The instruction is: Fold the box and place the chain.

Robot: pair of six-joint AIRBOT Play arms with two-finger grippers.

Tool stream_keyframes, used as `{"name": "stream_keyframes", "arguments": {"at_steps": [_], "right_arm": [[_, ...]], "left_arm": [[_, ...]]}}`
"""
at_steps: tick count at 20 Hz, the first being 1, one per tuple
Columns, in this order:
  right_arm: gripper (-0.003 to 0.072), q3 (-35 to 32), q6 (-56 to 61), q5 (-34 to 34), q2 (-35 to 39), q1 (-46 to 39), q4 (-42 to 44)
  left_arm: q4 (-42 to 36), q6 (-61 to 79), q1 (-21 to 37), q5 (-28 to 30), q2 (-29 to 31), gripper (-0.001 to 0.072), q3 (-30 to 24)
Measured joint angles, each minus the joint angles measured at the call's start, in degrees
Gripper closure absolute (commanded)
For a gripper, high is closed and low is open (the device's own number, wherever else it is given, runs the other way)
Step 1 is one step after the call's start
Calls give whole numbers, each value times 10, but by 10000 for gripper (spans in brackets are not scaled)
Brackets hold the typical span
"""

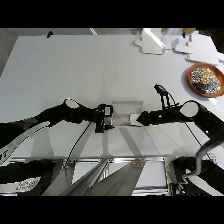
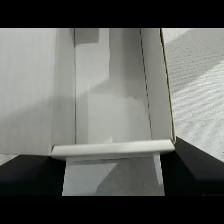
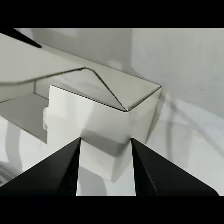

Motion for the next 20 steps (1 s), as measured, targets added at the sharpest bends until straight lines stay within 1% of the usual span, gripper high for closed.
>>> {"name": "stream_keyframes", "arguments": {"at_steps": [1, 4, 11, 16, 17, 18, 20], "right_arm": [[373, 8, 31, -2, -7, 14, -22], [421, 40, 122, 0, -36, 56, -95], [423, 120, 283, 27, -112, 130, -220], [427, 160, 363, 48, -157, 162, -280], [471, 164, 371, 50, -163, 166, -286], [489, 167, 379, 52, -167, 169, -292], [491, 170, 388, 54, -176, 172, -297]], "left_arm": [[0, 0, 0, 0, 0, 456, 0], [0, 0, 0, 0, 0, 456, 0], [0, -1, 0, 0, 0, 456, 0], [0, 0, 0, 0, 0, 456, 0], [0, 0, 0, 0, 0, 456, 0], [0, 0, 0, 0, 0, 456, 0], [0, 0, 0, 0, 0, 456, 0]]}}
